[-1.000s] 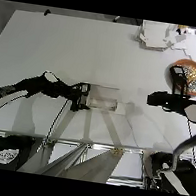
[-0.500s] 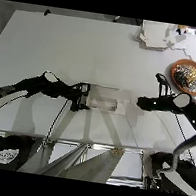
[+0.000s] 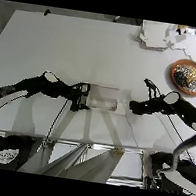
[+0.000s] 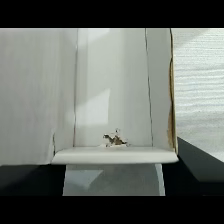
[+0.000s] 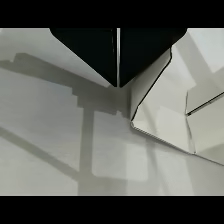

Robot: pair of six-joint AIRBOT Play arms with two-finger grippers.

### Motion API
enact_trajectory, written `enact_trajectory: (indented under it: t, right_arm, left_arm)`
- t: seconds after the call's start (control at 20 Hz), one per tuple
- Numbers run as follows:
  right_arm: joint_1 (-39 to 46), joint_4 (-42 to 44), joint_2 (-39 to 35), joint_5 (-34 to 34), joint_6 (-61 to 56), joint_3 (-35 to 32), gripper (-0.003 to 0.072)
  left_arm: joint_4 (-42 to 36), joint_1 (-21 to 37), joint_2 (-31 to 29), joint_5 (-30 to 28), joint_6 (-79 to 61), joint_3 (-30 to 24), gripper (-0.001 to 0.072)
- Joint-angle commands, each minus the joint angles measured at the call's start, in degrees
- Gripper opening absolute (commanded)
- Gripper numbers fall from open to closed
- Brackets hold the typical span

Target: Fold the box and place the chain.

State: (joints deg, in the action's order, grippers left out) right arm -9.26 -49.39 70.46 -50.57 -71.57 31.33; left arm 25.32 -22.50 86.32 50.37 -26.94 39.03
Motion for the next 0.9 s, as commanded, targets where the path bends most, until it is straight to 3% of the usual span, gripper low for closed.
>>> enact_trajectory:
  t: [0.0,0.3,0.55,0.65,0.85]
  right_arm:
    - [-2.16,4.09,0.87,0.37,3.04,-0.02,0.0022]
    - [-2.95,6.56,-3.67,1.22,6.12,-0.02,0.0029]
    - [-3.08,6.69,-7.13,2.14,6.12,-0.02,0.0253]
    - [-4.83,6.64,-7.13,2.84,6.12,-0.02,0.0304]
    - [-9.68,6.75,-7.13,6.64,6.05,-0.02,0.0328]
  left_arm:
    - [0.0,0.0,-0.04,0.0,-0.02,-0.02,0.0204]
    - [0.0,0.0,-0.04,0.0,0.0,-0.02,0.0204]
    - [0.0,0.0,-0.04,0.0,-0.02,-0.02,0.0204]
    - [0.0,0.0,-0.04,0.0,0.0,-0.02,0.0204]
    - [0.0,0.0,-0.04,0.0,0.0,-0.02,0.0204]
